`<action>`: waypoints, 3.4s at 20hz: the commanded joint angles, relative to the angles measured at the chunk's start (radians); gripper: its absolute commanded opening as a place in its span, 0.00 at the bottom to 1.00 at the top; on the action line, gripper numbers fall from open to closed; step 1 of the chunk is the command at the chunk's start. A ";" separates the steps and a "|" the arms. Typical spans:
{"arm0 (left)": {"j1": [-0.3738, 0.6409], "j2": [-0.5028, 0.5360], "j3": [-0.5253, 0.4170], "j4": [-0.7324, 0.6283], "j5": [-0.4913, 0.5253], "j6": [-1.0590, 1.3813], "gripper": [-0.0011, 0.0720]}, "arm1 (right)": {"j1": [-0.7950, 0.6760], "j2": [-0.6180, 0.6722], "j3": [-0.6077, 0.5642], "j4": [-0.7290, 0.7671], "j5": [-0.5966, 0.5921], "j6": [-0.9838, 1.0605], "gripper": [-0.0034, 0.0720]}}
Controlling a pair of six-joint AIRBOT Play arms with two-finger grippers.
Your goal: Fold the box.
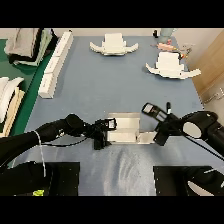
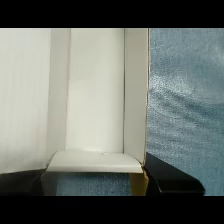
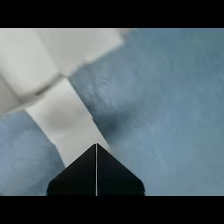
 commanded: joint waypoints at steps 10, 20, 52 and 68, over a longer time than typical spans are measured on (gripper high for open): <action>0.000 0.000 0.000 0.000 0.000 0.000 0.70 | -0.331 -0.166 -0.100 0.494 -0.024 0.331 0.05; 0.000 0.000 0.000 0.000 0.000 0.000 0.70 | -0.331 -0.119 -0.069 0.784 -0.007 0.106 0.19; 0.000 0.000 0.000 0.000 0.000 0.000 0.69 | 0.274 -0.516 0.258 0.093 0.022 1.187 0.48; 0.000 0.000 0.000 0.000 0.001 0.000 0.69 | 0.273 -0.489 0.334 0.130 0.169 1.086 0.65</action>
